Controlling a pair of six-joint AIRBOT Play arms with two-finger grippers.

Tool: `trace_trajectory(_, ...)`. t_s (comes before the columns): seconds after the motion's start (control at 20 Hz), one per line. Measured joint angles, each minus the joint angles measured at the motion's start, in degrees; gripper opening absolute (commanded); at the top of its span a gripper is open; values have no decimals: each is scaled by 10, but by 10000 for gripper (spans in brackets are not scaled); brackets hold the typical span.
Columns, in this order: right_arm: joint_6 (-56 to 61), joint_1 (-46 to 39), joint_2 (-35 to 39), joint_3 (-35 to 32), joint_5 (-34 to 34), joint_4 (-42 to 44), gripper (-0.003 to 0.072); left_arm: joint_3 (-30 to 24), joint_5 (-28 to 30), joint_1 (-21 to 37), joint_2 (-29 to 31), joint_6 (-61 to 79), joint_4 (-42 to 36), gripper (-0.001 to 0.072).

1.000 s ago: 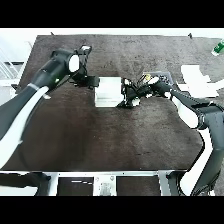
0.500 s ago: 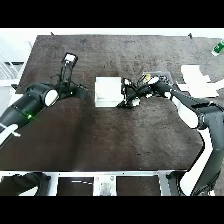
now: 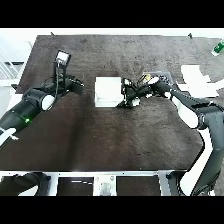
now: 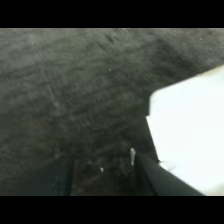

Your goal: Fold the box and place the chain.

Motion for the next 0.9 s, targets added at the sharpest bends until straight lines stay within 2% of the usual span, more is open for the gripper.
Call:
trace_trajectory(0.15, 0, 0, 0, 0, 0, 0, 423, 6, 25, 33, -21, 32, -4, 419)
trace_trajectory(0.35, 0, 0, 0, 0, 0, 0, 424, 42, 40, 67, -72, 54, -7, 418)
trace_trajectory(0.6, 0, 0, 0, 0, 0, 0, 424, 75, 54, 79, -125, 65, -9, 419)
trace_trajectory(0.9, 0, 0, 0, 0, 0, 0, 423, 82, 59, 79, -143, 73, -12, 419)
